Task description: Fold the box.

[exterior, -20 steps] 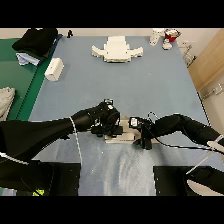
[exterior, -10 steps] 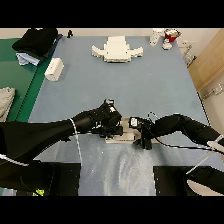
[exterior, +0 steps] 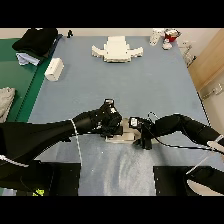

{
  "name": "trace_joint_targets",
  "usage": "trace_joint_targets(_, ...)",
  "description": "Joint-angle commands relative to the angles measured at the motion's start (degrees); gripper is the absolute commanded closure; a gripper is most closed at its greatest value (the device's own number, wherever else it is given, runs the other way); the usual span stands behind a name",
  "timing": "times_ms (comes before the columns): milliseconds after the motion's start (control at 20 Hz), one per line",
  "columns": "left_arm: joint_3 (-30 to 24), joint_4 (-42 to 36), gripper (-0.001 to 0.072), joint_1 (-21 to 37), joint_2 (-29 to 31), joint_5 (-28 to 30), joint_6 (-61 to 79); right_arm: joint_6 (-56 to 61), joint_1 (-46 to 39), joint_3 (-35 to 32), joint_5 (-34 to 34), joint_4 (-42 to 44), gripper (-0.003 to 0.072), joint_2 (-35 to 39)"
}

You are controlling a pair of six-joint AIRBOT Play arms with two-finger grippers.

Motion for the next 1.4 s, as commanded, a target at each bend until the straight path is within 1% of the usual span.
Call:
trace_joint_targets(0, 0.00, 0.22, 0.0692, -0.02, 0.02, 0.02, -0.09, 0.02, 0.04, 0.07, 0.00, 0.02, 0.0210, -0.04)
trace_joint_targets(100, 0.00, 0.22, 0.0683, -0.02, 0.00, 0.02, -0.09, 0.02, 0.04, 0.07, 0.00, 0.02, 0.0210, -0.04)
trace_joint_targets(150, 0.00, 0.22, 0.0484, -0.02, 0.00, 0.02, -0.17, 0.02, 0.04, 0.07, 0.00, 0.02, 0.0211, -0.04)
trace_joint_targets(200, 0.00, 0.22, 0.0400, -0.02, 0.00, 0.00, -0.28, 0.02, 0.04, 0.07, 0.00, 0.02, 0.0210, -0.04)
trace_joint_targets(500, 0.07, 0.28, 0.0399, -0.02, 0.33, 0.00, -0.35, 0.02, 0.04, 0.07, 0.00, 0.02, 0.0210, -0.04)
trace_joint_targets(750, 0.04, 0.83, 0.0407, -0.02, 2.12, -0.02, -0.37, 0.02, 0.04, 0.07, 0.00, 0.02, 0.0210, -0.04)
trace_joint_targets(950, -0.04, 1.14, 0.0408, -0.42, 1.92, -0.15, -0.37, 0.02, 0.04, 0.07, 0.00, 0.00, 0.0210, -0.04)
trace_joint_targets(1000, -0.13, 1.16, 0.0493, -0.39, 1.90, -0.15, -0.35, 0.00, 0.04, 0.07, 0.00, 0.02, 0.0210, -0.04)
trace_joint_targets(1050, -0.22, 1.40, 0.0613, -0.39, 1.90, -0.15, -0.31, 0.02, 0.04, 0.07, 0.00, 0.02, 0.0210, -0.04)
trace_joint_targets(1150, -0.26, 1.38, 0.0625, -0.39, 1.79, -0.13, -0.26, 0.02, 0.04, 0.07, 0.00, 0.02, 0.0210, -0.04)
trace_joint_targets(1200, -0.26, 1.33, 0.0681, -0.39, 1.62, -0.17, -0.31, 0.02, 0.04, 0.07, 0.00, 0.02, 0.0210, -0.04)
trace_joint_targets(1250, -0.26, 1.33, 0.0694, -0.39, 1.51, -0.13, -0.26, 0.02, 0.04, 0.07, 0.00, 0.02, 0.0210, -0.04)
trace_joint_targets(1350, -0.26, 1.33, 0.0694, -0.39, 1.49, -0.15, -0.24, 0.02, 0.04, 0.07, 0.00, 0.02, 0.0210, -0.04)
